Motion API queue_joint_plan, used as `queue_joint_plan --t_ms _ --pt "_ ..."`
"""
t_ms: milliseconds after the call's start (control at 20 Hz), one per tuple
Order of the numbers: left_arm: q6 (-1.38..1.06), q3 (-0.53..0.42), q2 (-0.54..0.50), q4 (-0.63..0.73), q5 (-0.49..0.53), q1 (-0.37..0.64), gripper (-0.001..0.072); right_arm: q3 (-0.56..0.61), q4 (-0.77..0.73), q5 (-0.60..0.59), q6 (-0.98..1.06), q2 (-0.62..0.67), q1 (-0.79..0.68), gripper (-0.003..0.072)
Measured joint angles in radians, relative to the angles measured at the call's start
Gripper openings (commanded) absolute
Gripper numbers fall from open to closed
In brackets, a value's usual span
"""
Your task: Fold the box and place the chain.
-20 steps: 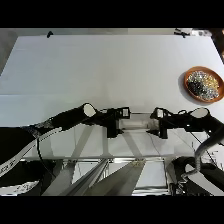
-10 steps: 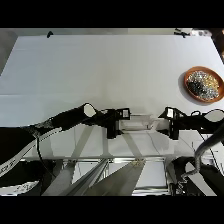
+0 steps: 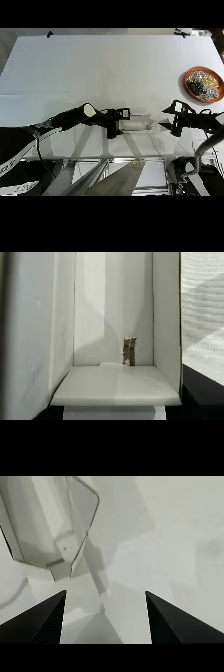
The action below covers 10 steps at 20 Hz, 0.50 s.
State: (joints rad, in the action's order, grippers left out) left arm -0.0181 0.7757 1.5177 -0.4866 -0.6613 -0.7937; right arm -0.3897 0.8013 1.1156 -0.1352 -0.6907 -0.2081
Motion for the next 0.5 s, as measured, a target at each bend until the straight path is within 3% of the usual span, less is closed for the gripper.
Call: queue_joint_plan --t_ms 500 --pt "0.000 0.000 0.000 0.000 -0.003 0.000 0.0312 -0.002 -0.119 0.106 0.011 0.056 0.000 0.0517"
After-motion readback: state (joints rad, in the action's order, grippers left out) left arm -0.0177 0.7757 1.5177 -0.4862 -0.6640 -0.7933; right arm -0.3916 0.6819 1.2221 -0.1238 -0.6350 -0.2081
